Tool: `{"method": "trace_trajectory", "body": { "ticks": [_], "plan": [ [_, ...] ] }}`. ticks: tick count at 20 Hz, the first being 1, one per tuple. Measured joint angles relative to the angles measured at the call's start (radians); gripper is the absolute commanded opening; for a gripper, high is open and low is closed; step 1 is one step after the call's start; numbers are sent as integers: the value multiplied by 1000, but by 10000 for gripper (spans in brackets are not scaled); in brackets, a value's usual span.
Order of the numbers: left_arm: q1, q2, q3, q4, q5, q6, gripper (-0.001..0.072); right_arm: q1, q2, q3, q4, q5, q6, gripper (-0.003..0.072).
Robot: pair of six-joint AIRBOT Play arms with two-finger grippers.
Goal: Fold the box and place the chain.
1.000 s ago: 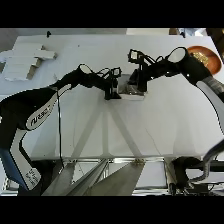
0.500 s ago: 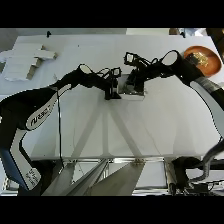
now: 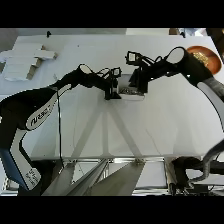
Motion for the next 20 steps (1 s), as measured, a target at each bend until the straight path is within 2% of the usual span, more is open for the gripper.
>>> {"method": "trace_trajectory", "body": {
  "ticks": [6, 10, 15, 20],
  "plan": [
    [0, 0, 0, 0, 0, 0, 350, -134, 70, -3, -62, 141, 53, 239],
    [0, 0, 0, 0, 0, 0, 350, -244, 80, -30, -69, 176, 38, 242],
    [0, 0, 0, 0, 0, 0, 350, -320, 70, -138, -49, 55, -99, 254],
    [0, 0, 0, 0, 0, 0, 350, -322, -24, -188, 40, -28, -254, 255]
  ]
}}
